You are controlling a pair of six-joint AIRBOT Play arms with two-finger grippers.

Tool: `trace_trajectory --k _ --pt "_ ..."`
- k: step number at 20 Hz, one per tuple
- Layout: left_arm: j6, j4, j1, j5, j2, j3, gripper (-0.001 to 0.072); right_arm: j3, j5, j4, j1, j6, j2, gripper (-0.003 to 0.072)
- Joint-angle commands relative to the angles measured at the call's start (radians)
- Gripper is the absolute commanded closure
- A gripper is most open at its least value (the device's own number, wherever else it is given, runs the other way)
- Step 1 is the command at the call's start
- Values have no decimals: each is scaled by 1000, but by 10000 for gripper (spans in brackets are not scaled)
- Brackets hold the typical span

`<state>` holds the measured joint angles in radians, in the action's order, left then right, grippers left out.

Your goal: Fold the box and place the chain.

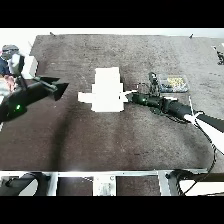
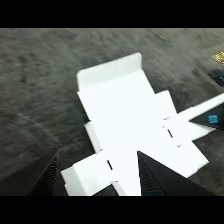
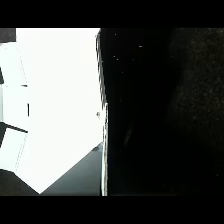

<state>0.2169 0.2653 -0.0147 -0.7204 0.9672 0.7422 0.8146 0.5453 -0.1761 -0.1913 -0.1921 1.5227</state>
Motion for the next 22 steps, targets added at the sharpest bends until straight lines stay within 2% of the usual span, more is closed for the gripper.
trace_trajectory --k 1,4,6,10,13,18,22 --pt "-7 -4 0 -217 292 224 160 1 0 -4 -1 17 1 680" --pt "40 3 7 -315 508 415 175 1 -3 -5 -1 16 1 680" --pt "113 78 45 -308 624 532 179 1 -3 -4 -2 17 1 680" --pt "314 267 126 -303 812 766 177 1 -3 -4 -2 39 1 679" --pt "388 321 147 -385 934 924 157 1 -3 -5 -2 69 1 680" --pt "388 322 147 -442 1054 1066 157 1 34 -5 -2 70 1 679" --pt "389 338 146 -443 1088 1090 157 1 34 -4 -1 70 1 679"
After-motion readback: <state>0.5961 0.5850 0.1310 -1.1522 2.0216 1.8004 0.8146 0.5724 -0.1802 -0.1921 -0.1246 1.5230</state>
